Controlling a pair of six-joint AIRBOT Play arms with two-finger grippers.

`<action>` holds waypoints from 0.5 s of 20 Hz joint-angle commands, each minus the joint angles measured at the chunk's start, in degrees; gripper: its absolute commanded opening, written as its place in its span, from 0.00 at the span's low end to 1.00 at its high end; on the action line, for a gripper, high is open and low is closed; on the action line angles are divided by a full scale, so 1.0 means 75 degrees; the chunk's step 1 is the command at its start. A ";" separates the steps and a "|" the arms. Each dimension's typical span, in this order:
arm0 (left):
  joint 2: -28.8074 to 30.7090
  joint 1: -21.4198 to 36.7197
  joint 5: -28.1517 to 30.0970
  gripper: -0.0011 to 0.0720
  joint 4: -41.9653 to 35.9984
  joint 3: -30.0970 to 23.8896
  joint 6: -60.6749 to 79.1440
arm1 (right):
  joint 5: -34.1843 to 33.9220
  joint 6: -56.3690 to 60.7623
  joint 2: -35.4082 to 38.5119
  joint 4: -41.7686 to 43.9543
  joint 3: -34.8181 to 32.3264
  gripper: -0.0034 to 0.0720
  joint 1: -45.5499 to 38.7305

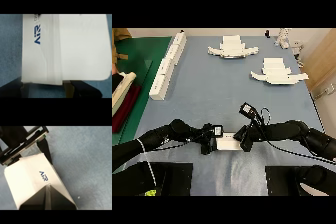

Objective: Fold the box.

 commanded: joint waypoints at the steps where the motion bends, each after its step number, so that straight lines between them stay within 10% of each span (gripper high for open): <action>1: -0.0006 0.0000 0.0003 0.64 0.0000 0.0003 0.0000 | 0.0050 -0.1110 0.0137 0.0009 0.0093 0.40 0.0294; 5: -0.0006 0.0000 0.0003 0.64 0.0000 0.0003 0.0000 | 0.0029 -0.2678 0.0146 -0.0061 0.0172 0.78 0.0731; 10: -0.0003 0.0000 0.0003 0.64 0.0000 0.0003 0.0000 | 0.0344 -0.3060 -0.0236 -0.1282 0.0175 0.82 0.1166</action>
